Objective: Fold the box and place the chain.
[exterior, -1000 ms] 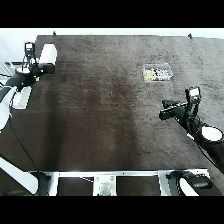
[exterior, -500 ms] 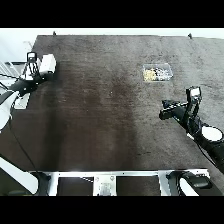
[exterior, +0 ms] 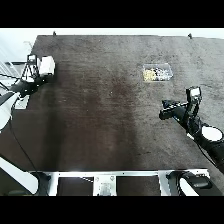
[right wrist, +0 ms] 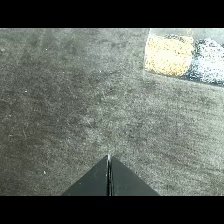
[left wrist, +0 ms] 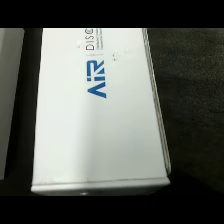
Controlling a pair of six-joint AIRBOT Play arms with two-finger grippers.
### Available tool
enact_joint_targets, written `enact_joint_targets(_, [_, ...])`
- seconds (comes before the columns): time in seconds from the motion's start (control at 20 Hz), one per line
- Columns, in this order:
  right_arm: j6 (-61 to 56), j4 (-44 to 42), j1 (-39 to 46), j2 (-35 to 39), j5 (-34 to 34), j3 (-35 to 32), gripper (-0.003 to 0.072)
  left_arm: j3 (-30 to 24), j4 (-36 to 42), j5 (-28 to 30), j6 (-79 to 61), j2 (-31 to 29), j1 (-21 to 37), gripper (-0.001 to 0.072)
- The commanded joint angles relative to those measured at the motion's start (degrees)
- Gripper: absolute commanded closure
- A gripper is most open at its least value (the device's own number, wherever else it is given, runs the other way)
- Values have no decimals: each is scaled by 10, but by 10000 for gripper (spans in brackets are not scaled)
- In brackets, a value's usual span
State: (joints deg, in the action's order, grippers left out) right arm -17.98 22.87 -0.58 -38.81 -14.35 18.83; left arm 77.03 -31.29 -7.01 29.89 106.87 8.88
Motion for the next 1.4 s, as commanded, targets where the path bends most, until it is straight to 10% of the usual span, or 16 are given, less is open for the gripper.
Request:
enact_joint_targets(0.0, [0, 0, 0, 0, 0, 0, 668, 0, -3, 0, -4, 0, 0, 159])
enact_joint_targets(0.15, [0, 0, 0, 0, 0, 0, 668, 0, -13, -16, -4, 0, 0, -11])
enact_joint_targets(0.9, [0, 0, 0, 0, 0, 0, 184, 0, -37, -50, -3, -64, 16, -11])
enact_joint_targets(1.1, [0, 0, 0, 1, 0, 0, 169, 0, -43, -85, -3, -97, 17, -11])
enact_joint_targets(1.15, [0, 0, 0, 1, 0, 0, 179, 0, -43, -99, -3, -110, 17, 19])
enact_joint_targets(1.25, [0, 0, 0, 5, 0, 3, 415, 0, -44, -158, -4, -143, 17, 572])
enact_joint_targets(1.35, [0, 0, 0, 20, 0, 8, 572, 0, -45, -190, -4, -182, 15, 694])
